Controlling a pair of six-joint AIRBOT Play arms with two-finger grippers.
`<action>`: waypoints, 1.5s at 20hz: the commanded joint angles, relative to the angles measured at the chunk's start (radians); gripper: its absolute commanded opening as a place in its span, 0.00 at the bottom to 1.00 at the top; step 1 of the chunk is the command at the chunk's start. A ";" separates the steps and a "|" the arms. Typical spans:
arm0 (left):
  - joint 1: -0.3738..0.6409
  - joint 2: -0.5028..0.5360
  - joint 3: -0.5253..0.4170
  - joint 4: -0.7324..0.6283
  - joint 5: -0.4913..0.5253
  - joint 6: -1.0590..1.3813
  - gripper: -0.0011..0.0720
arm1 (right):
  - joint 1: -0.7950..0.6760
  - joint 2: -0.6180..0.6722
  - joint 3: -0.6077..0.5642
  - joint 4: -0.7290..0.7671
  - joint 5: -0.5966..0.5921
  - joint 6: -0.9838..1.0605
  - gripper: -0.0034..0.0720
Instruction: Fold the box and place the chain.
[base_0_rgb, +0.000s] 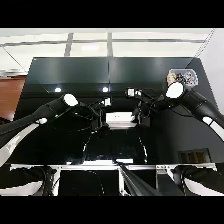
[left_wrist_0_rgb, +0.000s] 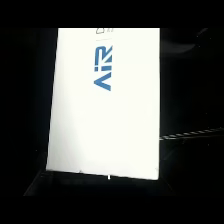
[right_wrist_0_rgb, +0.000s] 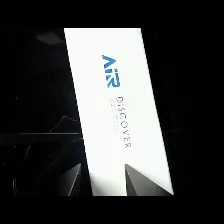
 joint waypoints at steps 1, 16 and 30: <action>0.000 0.000 0.000 0.000 -0.001 -0.001 0.65 | 0.006 0.000 -0.021 -0.021 0.004 0.013 0.49; 0.000 0.000 0.000 0.000 -0.005 -0.001 0.65 | -0.142 0.055 -0.239 0.588 -0.053 0.516 0.05; 0.000 0.000 0.000 -0.005 -0.004 -0.001 0.65 | -0.081 -0.017 -0.240 0.398 -0.195 0.710 0.06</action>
